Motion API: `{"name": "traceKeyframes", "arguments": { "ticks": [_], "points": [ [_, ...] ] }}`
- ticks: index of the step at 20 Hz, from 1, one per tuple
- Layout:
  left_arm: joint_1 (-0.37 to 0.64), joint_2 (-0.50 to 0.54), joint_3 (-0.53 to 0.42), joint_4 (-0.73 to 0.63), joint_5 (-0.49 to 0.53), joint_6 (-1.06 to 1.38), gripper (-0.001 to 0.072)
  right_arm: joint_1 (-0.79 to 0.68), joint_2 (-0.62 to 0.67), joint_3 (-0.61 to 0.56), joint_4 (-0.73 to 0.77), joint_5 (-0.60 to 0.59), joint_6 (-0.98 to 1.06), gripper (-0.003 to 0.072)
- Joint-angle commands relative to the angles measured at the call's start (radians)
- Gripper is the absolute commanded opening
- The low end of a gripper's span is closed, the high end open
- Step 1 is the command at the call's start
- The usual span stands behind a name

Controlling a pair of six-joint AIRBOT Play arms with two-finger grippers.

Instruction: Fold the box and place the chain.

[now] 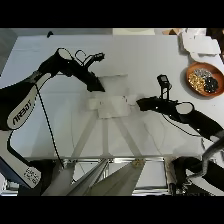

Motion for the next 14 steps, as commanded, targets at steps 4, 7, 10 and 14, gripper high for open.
{"name": "traceKeyframes", "arguments": {
  "ticks": [4,7,10,14],
  "points": [
    [0.025,0.245,0.001,0.089,-0.019,-0.012,0.0003,-0.109,0.307,0.001,-0.135,-0.006,0.003,0.0357],
    [0.07,0.367,-0.015,-0.021,-0.041,0.007,0.0001,-0.219,0.46,0.001,-0.159,-0.006,0.003,0.0357],
    [0.095,0.434,-0.12,-0.08,-0.063,0.1,0.0001,-0.308,0.559,0.001,-0.18,-0.003,0.003,0.0357],
    [0.08,0.417,-0.302,-0.116,-0.05,0.248,0.0005,-0.373,0.593,0.001,-0.18,0.011,0.003,0.0357]
  ]
}}
